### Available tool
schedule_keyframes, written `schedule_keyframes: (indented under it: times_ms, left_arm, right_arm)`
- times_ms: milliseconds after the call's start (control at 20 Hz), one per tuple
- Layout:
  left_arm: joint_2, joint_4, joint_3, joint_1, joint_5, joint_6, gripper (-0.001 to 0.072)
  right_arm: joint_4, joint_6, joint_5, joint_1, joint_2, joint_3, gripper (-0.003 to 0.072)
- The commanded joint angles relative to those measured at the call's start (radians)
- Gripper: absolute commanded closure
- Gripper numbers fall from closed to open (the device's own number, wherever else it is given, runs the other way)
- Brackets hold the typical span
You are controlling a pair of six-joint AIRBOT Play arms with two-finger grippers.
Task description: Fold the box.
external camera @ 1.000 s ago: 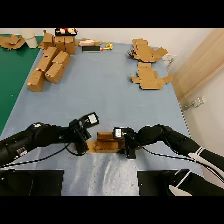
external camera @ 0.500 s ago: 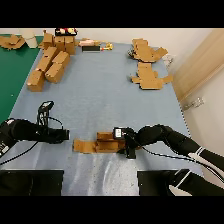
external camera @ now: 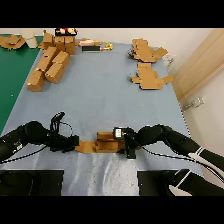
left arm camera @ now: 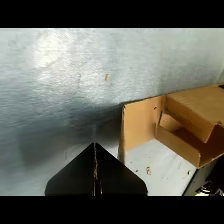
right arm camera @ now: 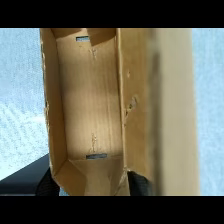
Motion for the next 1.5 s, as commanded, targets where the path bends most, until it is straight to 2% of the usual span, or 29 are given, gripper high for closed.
schedule_keyframes:
  times_ms: [0, 500, 650, 1000, 1450]
  left_arm:
    - [-0.037, -0.069, -0.003, -0.07, 0.066, 0.007, 0.0698]
    - [-0.053, -0.19, -0.002, -0.093, 0.097, 0.087, 0.0698]
    - [-0.047, -0.331, -0.002, -0.11, 0.115, 0.224, 0.0698]
    - [-0.028, -0.338, -0.002, -0.111, 0.152, 0.241, 0.0699]
    - [-0.028, -0.342, 0.0, -0.099, 0.136, 0.245, 0.0697]
  right_arm:
    - [0.0, 0.0, 0.0, 0.0, 0.0, 0.0, 0.0241]
    - [0.0, 0.0, 0.0, 0.0, 0.0, 0.0, 0.0241]
    - [0.0, 0.0, 0.0, 0.0, 0.0, 0.0, 0.0241]
    - [0.0, 0.0, 0.0, 0.0, 0.0, 0.0, 0.0241]
    - [0.0, 0.0, 0.0, 0.0, 0.0, 0.0, 0.0241]
